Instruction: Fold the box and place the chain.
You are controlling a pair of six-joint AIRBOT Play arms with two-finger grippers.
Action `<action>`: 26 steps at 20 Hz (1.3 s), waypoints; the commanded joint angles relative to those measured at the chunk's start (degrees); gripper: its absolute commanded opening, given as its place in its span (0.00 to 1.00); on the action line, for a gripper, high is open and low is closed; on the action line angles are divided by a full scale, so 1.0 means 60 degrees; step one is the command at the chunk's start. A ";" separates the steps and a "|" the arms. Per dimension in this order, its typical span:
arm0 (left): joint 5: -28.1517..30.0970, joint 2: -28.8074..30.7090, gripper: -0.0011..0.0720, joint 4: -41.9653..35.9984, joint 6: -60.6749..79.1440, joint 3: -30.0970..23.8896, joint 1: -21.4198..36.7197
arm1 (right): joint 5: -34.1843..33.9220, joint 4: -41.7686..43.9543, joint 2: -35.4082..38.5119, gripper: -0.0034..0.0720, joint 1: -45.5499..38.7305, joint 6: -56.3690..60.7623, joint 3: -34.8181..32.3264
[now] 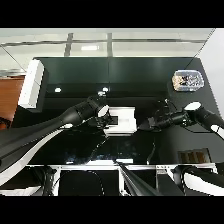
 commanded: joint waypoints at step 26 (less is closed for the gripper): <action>0.0007 -0.0004 0.05 0.0000 0.0007 0.0007 0.0011 | -0.1610 -0.6273 0.0007 0.52 0.5129 0.8808 0.3195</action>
